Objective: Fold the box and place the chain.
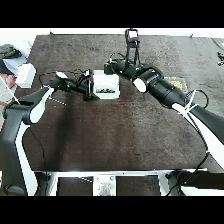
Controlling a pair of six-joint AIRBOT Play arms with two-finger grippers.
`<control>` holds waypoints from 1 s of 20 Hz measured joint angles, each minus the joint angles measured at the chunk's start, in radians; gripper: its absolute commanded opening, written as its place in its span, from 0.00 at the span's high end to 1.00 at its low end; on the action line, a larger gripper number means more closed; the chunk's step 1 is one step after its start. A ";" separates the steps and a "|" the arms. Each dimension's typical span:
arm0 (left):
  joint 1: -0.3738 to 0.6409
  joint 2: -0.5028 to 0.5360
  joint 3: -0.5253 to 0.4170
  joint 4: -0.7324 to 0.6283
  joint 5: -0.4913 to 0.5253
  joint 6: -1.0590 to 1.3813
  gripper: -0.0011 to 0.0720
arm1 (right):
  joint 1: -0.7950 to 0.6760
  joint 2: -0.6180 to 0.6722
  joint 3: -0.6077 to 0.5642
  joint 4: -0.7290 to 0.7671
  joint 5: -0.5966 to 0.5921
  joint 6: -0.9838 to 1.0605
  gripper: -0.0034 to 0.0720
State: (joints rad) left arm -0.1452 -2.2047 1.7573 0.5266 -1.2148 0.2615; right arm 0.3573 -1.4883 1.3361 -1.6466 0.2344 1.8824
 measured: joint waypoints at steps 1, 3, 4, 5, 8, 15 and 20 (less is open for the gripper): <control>0.000 0.000 0.000 0.000 0.000 0.000 0.68 | -0.025 -0.001 0.001 0.045 0.006 -0.053 0.72; 0.000 0.000 0.000 0.000 0.000 0.000 0.68 | -0.082 -0.004 0.015 0.217 0.032 -0.237 0.72; 0.000 0.000 0.000 0.000 0.000 0.000 0.68 | -0.119 -0.012 0.031 0.340 0.070 -0.367 0.72; 0.000 0.000 0.000 0.000 0.000 0.000 0.68 | -0.156 -0.027 0.051 0.464 0.116 -0.494 0.72; 0.000 0.000 0.000 0.000 0.000 0.000 0.68 | -0.270 -0.103 0.138 0.837 0.277 -0.851 0.72; 0.000 0.000 0.000 0.000 0.000 0.000 0.68 | -0.416 -0.357 0.383 1.117 0.553 -1.147 0.73; 0.000 0.000 0.000 0.000 0.000 0.000 0.68 | -0.435 -0.512 0.540 1.147 0.723 -1.221 0.73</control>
